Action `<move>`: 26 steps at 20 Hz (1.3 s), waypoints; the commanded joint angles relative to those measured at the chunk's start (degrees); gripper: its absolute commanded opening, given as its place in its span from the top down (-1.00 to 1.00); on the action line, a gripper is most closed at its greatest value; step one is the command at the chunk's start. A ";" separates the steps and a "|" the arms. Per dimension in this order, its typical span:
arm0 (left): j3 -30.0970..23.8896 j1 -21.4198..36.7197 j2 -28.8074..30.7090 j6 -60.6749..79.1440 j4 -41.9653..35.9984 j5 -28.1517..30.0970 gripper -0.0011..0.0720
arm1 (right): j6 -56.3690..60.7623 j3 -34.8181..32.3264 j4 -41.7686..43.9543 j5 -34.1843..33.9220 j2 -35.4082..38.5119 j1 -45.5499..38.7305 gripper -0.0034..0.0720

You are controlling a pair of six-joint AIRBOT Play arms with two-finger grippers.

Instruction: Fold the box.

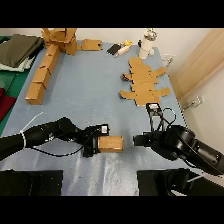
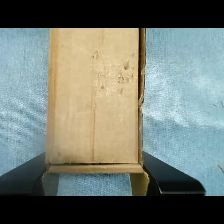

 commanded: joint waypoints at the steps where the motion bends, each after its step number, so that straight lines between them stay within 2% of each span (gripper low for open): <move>1: 0.04 -0.04 0.04 0.02 -1.64 0.04 -0.13 | -0.61 1.53 -0.04 4.24 -6.01 -1.90 0.90; 3: 0.04 -0.02 0.04 0.02 -1.60 0.04 -0.13 | 1.36 1.53 0.52 6.49 -8.22 -1.90 0.90; 9: 0.09 0.09 0.28 -1.09 -1.33 0.46 -0.13 | 2.27 1.53 0.90 6.47 -9.53 -1.90 0.90; 13: 0.39 0.13 3.45 -8.09 -1.09 5.64 -0.13 | 2.23 1.53 0.92 6.45 -9.53 -1.90 0.90; 16: 0.39 3.23 6.25 -11.21 -0.70 5.99 -0.13 | 2.21 1.53 0.70 6.40 -9.53 -1.90 0.90; 19: 0.39 10.60 8.33 -18.82 1.86 5.88 -0.13 | 2.21 1.51 0.09 6.43 -9.53 -1.90 0.90; 21: 0.39 17.55 9.55 -23.61 6.99 5.77 -0.13 | 2.21 1.51 -0.63 6.40 -9.53 -1.90 0.90; 24: 0.39 30.71 11.19 -33.11 16.17 4.96 -0.13 | 2.21 1.53 -1.05 6.43 -9.53 -1.90 0.90; 26: 0.39 39.76 12.55 -36.92 19.23 1.05 -0.13 | 2.21 1.51 -1.70 6.43 -9.53 -1.90 0.90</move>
